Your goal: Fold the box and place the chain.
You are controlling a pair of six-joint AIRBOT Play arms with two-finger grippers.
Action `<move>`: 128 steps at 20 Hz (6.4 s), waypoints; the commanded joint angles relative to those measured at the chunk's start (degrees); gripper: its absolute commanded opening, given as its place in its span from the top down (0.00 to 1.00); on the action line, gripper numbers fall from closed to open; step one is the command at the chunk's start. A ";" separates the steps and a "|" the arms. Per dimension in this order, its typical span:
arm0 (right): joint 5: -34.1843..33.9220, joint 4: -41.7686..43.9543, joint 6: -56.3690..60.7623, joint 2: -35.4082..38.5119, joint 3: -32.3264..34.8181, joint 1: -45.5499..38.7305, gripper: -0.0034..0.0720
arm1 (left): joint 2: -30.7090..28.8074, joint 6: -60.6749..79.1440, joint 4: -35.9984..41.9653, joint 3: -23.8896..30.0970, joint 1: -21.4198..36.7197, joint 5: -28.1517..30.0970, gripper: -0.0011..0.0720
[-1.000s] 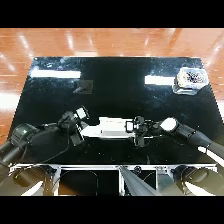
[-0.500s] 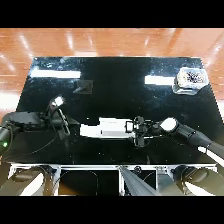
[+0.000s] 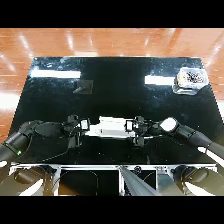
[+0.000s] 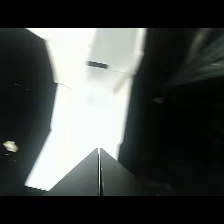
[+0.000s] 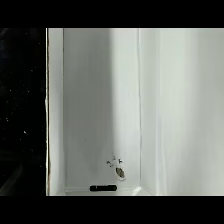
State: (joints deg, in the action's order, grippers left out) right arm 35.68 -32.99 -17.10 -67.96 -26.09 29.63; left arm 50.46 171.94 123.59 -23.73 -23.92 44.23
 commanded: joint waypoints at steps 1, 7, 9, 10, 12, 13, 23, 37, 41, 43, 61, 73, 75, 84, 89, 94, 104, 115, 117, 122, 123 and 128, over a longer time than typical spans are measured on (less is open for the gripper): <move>-0.13 -0.04 0.24 0.00 -0.04 0.02 0.21 | 0.72 0.13 0.66 0.13 -1.40 -4.31 0.95; -0.13 -0.04 0.22 0.00 -0.02 0.02 0.21 | 2.97 0.13 3.56 0.11 -1.62 -4.35 0.82; -0.11 -0.07 0.24 0.00 -0.02 0.02 0.21 | 2.97 0.13 3.54 0.11 -1.62 -4.31 0.54; -0.11 -0.04 0.22 0.02 -0.02 0.02 0.21 | 2.97 0.13 3.58 0.11 -1.62 -4.28 0.54; -0.11 -0.04 0.24 0.00 -0.02 0.02 0.21 | 2.97 0.13 4.68 0.11 -1.62 -4.22 0.41; -0.11 -0.07 0.24 0.00 -0.02 0.02 0.21 | 2.97 0.13 5.07 0.11 -1.68 -4.22 0.24; -0.17 -0.04 0.24 0.00 -0.02 0.02 0.21 | 5.88 0.13 6.60 0.07 -5.55 -9.05 0.23; -0.13 -0.04 0.26 0.00 -0.02 0.02 0.21 | 10.01 0.11 3.19 -4.00 -6.82 -9.44 0.24; -0.13 -0.04 0.24 0.00 -0.02 0.02 0.21 | 9.79 0.11 2.71 -4.00 0.44 -5.09 0.24; -0.13 -0.04 0.24 0.00 -0.02 0.02 0.21 | 9.68 0.13 3.17 -4.00 3.54 -1.20 0.24; -0.13 0.00 0.26 0.00 -0.02 0.02 0.21 | 9.16 0.13 4.52 -5.38 0.55 1.31 0.23; -0.13 0.00 0.26 0.00 -0.02 0.02 0.22 | 10.56 -0.98 5.88 -8.96 -0.74 10.78 0.23; -0.13 0.00 0.26 0.00 -0.02 0.02 0.22 | 11.69 -0.96 5.88 -8.96 -1.03 10.62 0.23; -0.13 0.00 0.42 0.00 -0.02 0.02 0.21 | 14.14 -0.98 6.58 -8.98 -1.18 7.65 0.23; -0.17 0.00 0.42 0.00 -0.02 0.02 0.22 | 14.16 -0.98 8.26 -8.98 -1.66 6.14 0.23; -0.15 0.02 0.44 0.00 -0.02 0.02 0.22 | 14.49 -0.98 8.50 -8.98 -4.48 3.23 0.23; -0.15 0.02 0.46 0.00 -0.02 0.02 0.24 | 15.15 -1.36 9.20 -8.98 -4.96 3.17 0.56; -0.13 0.13 0.44 0.00 -0.02 0.02 0.24 | 15.65 -1.36 12.09 -8.98 -8.17 -2.36 0.56; -0.13 0.13 0.44 0.00 -0.02 0.02 0.24 | 15.80 -1.36 12.15 -8.98 -9.03 -2.36 0.56; -0.13 0.13 0.44 0.00 -0.02 0.02 0.24 | 15.80 -1.36 13.11 -8.98 -9.09 -2.97 0.56; -0.13 0.13 0.44 0.00 -0.02 0.02 0.24 | 15.80 -1.36 13.35 -8.98 -9.11 -2.97 0.56; -0.13 0.13 0.44 0.00 -0.02 0.02 0.24 | 15.80 -1.36 13.66 -8.98 -9.11 -4.04 0.56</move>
State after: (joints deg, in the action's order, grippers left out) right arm 35.51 -32.84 -16.64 -67.96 -26.09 29.63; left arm 66.24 170.58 136.97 -32.67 -32.99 40.99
